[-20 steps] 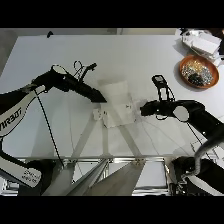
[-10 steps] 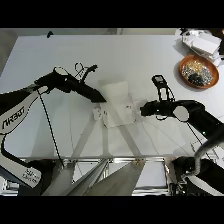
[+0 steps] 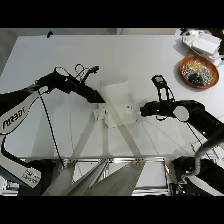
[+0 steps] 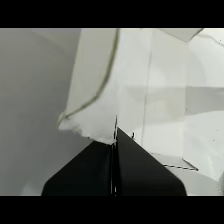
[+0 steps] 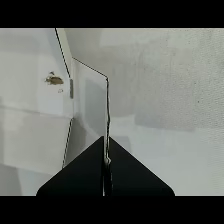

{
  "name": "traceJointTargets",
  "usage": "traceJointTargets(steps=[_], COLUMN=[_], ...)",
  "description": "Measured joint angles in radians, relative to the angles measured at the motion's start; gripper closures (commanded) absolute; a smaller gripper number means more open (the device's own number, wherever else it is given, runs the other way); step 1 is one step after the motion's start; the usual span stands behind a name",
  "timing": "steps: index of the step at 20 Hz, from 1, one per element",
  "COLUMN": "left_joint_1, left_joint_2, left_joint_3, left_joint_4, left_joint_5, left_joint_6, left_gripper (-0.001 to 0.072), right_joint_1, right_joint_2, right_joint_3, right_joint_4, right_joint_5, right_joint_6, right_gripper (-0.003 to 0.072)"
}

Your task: Fold the box and place the chain.

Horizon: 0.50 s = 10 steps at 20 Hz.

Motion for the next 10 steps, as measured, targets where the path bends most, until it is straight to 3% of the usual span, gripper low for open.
traceJointTargets(steps=[1, 3, 4, 6, 10], left_joint_1=[-0.006, -0.023, -0.031, -0.044, -0.054], left_joint_2=[0.0, 0.002, 0.006, 0.024, 0.103], left_joint_3=[0.0, 0.0, 0.0, 0.0, 0.0], left_joint_4=[0.001, 0.003, 0.007, 0.032, 0.087], left_joint_5=[0.0, 0.0, -0.002, 0.001, 0.014], left_joint_6=[0.013, 0.03, 0.036, 0.043, 0.054], left_gripper=[0.0705, 0.0707, 0.0708, 0.0709, 0.071], right_joint_1=[0.0, 0.0, 0.001, 0.0, 0.0], right_joint_2=[0.0, 0.001, 0.005, 0.021, 0.089], right_joint_3=[0.0, 0.0, 0.001, 0.011, 0.066], right_joint_4=[0.002, 0.018, 0.023, 0.029, 0.021], right_joint_5=[0.001, 0.002, 0.005, 0.016, 0.088], right_joint_6=[0.0, 0.0, 0.0, 0.0, 0.0], right_gripper=[0.0635, 0.0433, 0.0386, 0.0345, 0.0345])
